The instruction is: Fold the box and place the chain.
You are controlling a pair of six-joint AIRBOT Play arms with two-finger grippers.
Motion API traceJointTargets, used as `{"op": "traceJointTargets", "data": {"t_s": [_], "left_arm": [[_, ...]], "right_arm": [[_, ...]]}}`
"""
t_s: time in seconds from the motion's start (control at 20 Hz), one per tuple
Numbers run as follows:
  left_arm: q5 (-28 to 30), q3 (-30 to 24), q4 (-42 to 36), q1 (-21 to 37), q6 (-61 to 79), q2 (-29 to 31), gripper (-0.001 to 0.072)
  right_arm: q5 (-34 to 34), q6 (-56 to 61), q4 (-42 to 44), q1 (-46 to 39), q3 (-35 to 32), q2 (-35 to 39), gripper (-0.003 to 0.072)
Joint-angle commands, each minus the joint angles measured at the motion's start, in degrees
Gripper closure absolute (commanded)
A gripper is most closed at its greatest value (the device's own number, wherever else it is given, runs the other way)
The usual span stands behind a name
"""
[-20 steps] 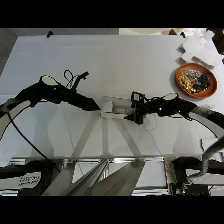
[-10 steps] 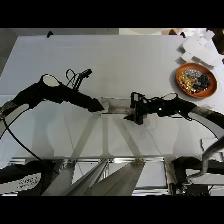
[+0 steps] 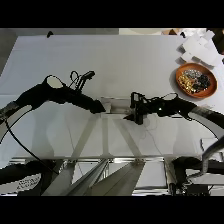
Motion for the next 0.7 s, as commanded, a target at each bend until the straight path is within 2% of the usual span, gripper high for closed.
{"op": "traceJointTargets", "data": {"t_s": [0.0, 0.15, 0.4, 0.65], "left_arm": [[4.4, 0.0, 0.8, -1.7, -0.9, 0.0, 0.0210], [5.2, 0.0, 1.2, -2.5, -1.2, 0.0, 0.0211], [4.5, 0.0, 6.8, -2.6, -4.9, 0.0, 0.0211], [5.7, 0.0, 7.0, -2.6, -6.2, 0.0, 0.0212]], "right_arm": [[0.0, 0.0, 0.0, 0.0, 0.0, 0.0, 0.0252], [0.0, 0.0, 0.0, 0.0, 0.0, 0.0, 0.0252], [0.0, 0.0, 0.0, 0.0, 0.0, 0.0, 0.0252], [0.0, 0.0, 0.0, 0.0, 0.0, 0.0, 0.0252]]}}
